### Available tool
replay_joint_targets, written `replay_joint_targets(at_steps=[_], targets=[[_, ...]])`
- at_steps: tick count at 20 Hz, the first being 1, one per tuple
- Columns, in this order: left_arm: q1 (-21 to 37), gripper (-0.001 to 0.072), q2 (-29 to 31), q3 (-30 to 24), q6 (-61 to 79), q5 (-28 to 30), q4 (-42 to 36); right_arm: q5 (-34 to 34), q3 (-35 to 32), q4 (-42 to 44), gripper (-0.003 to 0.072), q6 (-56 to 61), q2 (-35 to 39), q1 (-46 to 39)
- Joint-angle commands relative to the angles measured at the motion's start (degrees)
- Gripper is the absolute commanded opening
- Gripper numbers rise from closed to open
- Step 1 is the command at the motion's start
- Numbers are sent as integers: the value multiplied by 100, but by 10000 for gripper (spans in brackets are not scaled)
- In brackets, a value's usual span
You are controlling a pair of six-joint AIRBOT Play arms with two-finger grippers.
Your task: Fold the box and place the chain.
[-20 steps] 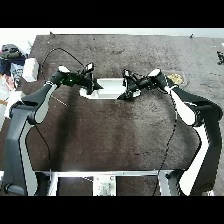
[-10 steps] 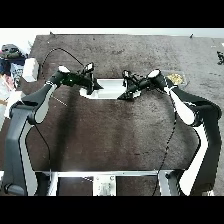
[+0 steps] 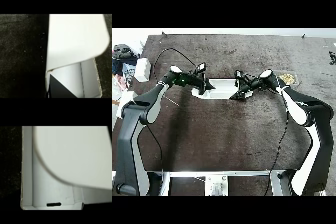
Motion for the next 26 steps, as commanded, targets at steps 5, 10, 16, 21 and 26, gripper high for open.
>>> replay_joint_targets(at_steps=[5,10,16,21,26], targets=[[0,13,-2,0,0,4,0,-96,0,2,442,4,-4,-4],[0,13,-2,0,2,-2,0,-96,0,2,442,4,-4,-4],[0,13,-4,0,0,2,0,-96,0,2,442,4,-4,0],[0,13,-2,0,-42,-61,-4,-96,0,2,442,4,-4,0],[17,466,44,2,-219,-275,-120,-96,0,2,442,4,-4,-2]])
